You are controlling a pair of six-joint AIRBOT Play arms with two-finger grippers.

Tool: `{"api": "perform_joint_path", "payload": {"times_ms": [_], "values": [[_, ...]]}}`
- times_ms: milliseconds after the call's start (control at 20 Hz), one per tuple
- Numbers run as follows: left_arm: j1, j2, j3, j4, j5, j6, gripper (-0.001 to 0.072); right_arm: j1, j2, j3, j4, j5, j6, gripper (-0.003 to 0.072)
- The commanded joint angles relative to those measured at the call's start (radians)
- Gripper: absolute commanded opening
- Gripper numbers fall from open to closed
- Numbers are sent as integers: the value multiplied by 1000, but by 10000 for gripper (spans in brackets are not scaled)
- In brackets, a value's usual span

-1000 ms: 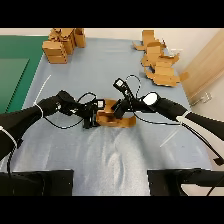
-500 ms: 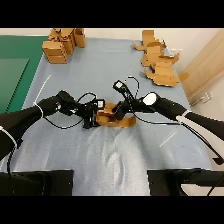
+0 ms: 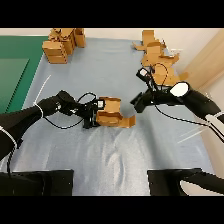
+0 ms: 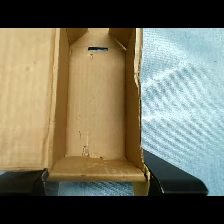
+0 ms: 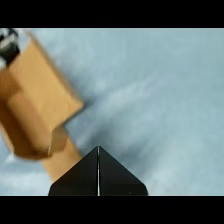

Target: Fold the box.

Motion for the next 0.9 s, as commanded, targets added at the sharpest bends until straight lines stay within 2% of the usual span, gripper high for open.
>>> {"api": "perform_joint_path", "payload": {"times_ms": [0,50,100,150,250,300,350,400,750,850], "values": [[0,0,0,0,2,0,104,-32,21,-23,-141,250,-8,143],[0,0,0,0,3,0,104,-19,21,-31,-143,264,-23,321],[0,0,0,0,2,0,104,2,21,-34,-150,265,-32,417],[0,0,0,0,2,0,104,22,21,-34,-149,261,-67,452],[0,0,0,0,2,0,104,63,20,-34,-149,211,-164,458],[0,0,0,0,2,0,104,79,16,-34,-149,167,-208,496],[0,0,0,0,2,0,104,88,9,-34,-149,116,-227,620],[0,0,0,0,2,-1,104,94,-3,-34,-149,64,-243,677],[0,0,0,0,2,-25,105,153,-105,-34,-133,27,-347,664],[0,0,0,0,1,-25,105,185,-115,-34,-132,-19,-350,664]]}}
